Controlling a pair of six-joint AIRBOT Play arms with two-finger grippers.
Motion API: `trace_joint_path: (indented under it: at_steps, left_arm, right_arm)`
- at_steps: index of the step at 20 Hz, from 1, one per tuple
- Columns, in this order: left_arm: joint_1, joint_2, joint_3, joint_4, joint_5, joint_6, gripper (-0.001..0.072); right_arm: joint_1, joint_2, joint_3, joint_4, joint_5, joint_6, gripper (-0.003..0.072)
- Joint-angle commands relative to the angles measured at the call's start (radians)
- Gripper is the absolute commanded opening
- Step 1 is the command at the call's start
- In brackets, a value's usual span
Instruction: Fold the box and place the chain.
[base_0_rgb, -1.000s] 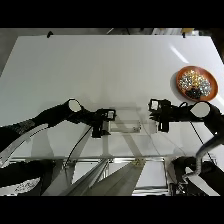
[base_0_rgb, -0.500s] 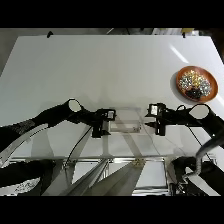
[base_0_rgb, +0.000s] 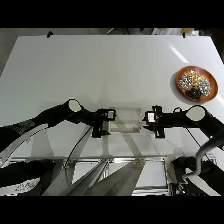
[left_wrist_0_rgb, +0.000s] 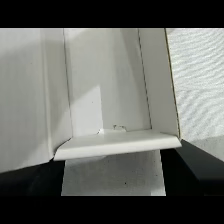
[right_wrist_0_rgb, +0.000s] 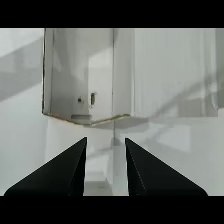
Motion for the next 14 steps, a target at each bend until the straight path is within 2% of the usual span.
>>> trace_joint_path:
  at_steps: [1, 5, 7, 14]
  left_arm:
    - [0.000, 0.001, 0.000, 0.000, 0.000, 0.000, 0.0315]
    - [0.000, 0.001, 0.000, 0.000, 0.000, 0.000, 0.0315]
    - [0.000, 0.001, 0.000, 0.000, 0.000, 0.000, 0.0315]
    - [0.000, 0.001, 0.000, 0.000, 0.000, 0.000, 0.0315]
  right_arm:
    - [-0.020, -0.001, -0.002, -0.030, 0.027, -0.001, 0.0237]
    - [-0.019, -0.002, -0.038, 0.072, 0.026, -0.043, 0.0217]
    - [-0.020, -0.003, -0.060, 0.076, 0.019, -0.063, 0.0218]
    - [-0.011, -0.062, -0.060, 0.229, -0.012, -0.116, 0.0217]
